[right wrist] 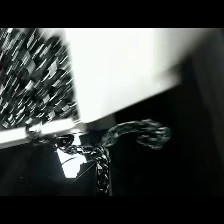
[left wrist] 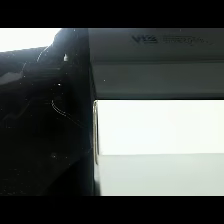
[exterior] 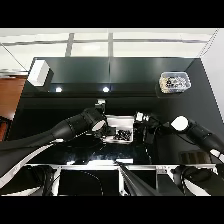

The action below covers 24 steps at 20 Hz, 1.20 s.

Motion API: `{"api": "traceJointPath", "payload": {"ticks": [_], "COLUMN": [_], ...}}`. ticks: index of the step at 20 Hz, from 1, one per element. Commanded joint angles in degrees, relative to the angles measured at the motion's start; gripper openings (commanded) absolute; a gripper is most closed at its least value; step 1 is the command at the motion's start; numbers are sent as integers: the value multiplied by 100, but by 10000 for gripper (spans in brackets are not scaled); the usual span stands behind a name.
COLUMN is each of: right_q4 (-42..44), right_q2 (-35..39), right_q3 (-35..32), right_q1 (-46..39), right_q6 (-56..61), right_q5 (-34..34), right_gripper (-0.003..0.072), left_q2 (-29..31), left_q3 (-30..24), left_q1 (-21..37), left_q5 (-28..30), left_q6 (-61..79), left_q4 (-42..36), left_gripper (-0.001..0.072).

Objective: Fold the box and place the chain.

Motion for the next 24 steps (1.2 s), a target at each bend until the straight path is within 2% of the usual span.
{"api": "traceJointPath", "payload": {"ticks": [1,4,8,10,11,13,14,19,24], "right_q4": [-970,-1099,-1056,-605,-181,859,1049,1056,1233], "right_q2": [535,1128,1648,1655,1655,1600,1534,992,852], "right_q3": [455,997,1856,2240,2293,2170,2046,1329,1316], "right_q1": [-17,-57,-57,-55,-55,17,142,616,667], "right_q6": [1602,2398,3158,3563,3753,4232,4275,4457,4542], "right_q5": [911,1899,2669,2986,2949,2404,2149,1537,1561], "right_gripper": [12,12,12,12,12,12,12,13,13], "left_q2": [0,0,0,0,0,0,0,0,0], "left_q3": [0,0,0,0,0,0,0,0,0], "left_q1": [2,2,2,2,2,2,2,2,2], "left_q5": [2,4,4,4,-4,20,20,24,127], "left_q6": [0,0,0,2,2,2,2,2,2], "left_q4": [2,2,2,2,2,0,2,2,2], "left_gripper": [33,33,33,33,33,33,33,33,33]}}
